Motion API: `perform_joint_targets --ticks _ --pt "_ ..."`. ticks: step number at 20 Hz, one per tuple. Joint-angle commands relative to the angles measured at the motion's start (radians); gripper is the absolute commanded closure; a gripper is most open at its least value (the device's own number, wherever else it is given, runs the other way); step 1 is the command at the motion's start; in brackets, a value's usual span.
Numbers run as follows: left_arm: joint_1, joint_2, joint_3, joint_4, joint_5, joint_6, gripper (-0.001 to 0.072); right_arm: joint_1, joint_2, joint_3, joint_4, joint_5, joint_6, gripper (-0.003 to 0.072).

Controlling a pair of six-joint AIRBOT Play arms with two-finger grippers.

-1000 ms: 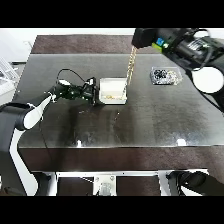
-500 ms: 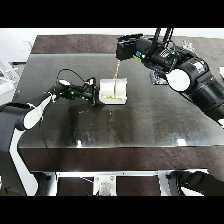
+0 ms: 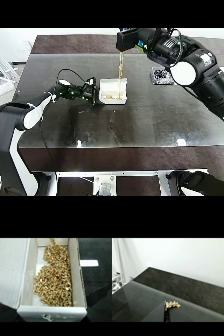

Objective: Fold the box and place the chain.

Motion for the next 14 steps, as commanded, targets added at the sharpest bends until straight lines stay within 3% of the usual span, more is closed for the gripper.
perform_joint_targets --ticks 1,6,14 --pt "0.001 0.0 0.0 0.0 0.0 0.0 0.0179 0.002 0.0 0.065 -0.014 0.04 -0.086 0.0671" --pt "0.001 0.0 0.0 0.0 0.0 0.0 0.0179 0.003 0.0 0.126 -0.031 0.104 -0.101 0.0671" --pt "0.001 0.0 0.0 0.0 0.001 0.0 0.0179 0.003 -0.002 0.11 0.024 0.21 -0.101 0.0671"
